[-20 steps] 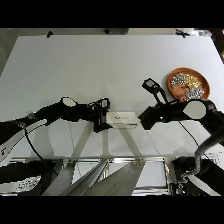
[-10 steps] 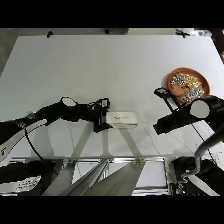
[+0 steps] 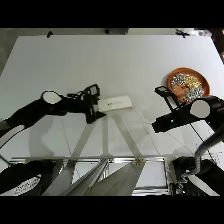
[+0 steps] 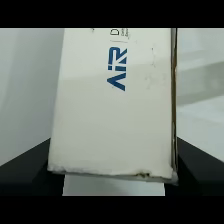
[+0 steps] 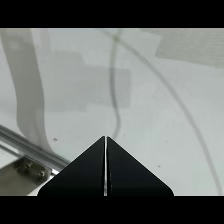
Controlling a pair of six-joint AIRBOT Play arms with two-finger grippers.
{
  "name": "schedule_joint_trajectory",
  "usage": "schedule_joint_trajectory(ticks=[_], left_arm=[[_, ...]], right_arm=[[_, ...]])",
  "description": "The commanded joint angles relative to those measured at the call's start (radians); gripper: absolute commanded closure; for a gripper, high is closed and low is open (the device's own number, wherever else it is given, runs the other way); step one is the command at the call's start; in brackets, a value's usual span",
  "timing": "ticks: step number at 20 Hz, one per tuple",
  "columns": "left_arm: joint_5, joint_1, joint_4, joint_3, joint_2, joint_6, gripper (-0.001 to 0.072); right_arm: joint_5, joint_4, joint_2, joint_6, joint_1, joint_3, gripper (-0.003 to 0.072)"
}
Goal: Fold the box and place the chain.
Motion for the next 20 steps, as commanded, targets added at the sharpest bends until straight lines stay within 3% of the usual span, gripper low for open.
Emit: schedule_joint_trajectory(ticks=[1, 4, 6, 12, 15, 20], left_arm=[[0.058, 0.130, 0.362, 0.001, 0.199, -0.459, 0.0705], [-0.002, 0.298, 0.684, 0.001, 0.326, -0.792, 0.0705], [-0.048, 0.424, 0.811, 0.001, 0.381, -0.917, 0.0705], [-0.125, 0.763, 0.881, 0.000, 0.364, -1.116, 0.0705], [-0.160, 0.841, 0.931, -0.010, 0.308, -1.191, 0.0705], [-0.145, 0.842, 0.958, -0.108, 0.221, -1.193, 0.0705]], right_arm=[[-0.011, 0.002, 0.001, -0.001, -0.001, 0.000, 0.0675], [-0.032, 0.002, 0.001, -0.001, 0.000, 0.000, 0.0675], [-0.049, 0.002, 0.001, -0.001, -0.001, 0.000, 0.0676], [-0.050, 0.002, 0.001, -0.001, -0.001, 0.000, 0.0676], [-0.050, 0.002, 0.001, -0.001, 0.000, 0.000, 0.0676], [-0.050, 0.002, 0.001, -0.002, -0.001, 0.000, 0.0675]])
